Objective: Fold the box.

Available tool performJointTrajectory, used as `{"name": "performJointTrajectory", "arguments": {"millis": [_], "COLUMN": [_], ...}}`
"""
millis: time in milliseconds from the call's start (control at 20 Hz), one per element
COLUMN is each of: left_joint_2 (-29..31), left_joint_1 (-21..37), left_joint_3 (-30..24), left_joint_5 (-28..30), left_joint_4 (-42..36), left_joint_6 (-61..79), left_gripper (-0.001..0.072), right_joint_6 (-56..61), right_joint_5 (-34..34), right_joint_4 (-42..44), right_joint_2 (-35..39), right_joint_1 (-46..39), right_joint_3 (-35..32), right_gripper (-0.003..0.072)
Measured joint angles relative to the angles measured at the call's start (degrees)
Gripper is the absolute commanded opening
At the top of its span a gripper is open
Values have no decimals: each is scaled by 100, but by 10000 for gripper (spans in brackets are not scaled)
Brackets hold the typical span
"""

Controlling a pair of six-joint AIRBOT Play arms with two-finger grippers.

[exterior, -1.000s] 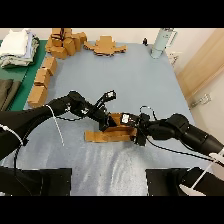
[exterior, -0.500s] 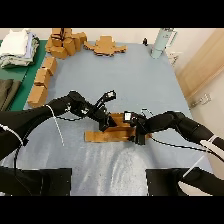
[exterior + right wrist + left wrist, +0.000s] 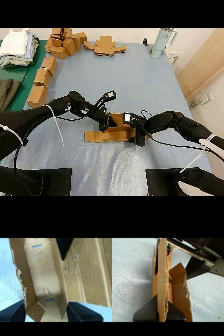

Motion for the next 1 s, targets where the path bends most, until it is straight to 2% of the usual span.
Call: {"name": "performJointTrajectory", "arguments": {"millis": [400,900,1000], "left_joint_2": [0,0,0], "left_joint_1": [0,0,0], "left_joint_3": [0,0,-2], "left_joint_5": [-2,2,2], "left_joint_4": [0,0,0], "left_joint_6": [-2,-2,-2], "left_gripper": [11,12,11], "right_joint_6": [-13,-302,-361], "right_joint_5": [-59,177,195], "right_joint_4": [2,-9,-11], "right_joint_2": [-127,-348,-352], "right_joint_1": [0,103,107], "right_joint_3": [2,0,0], "right_gripper": [709,692,616]}}
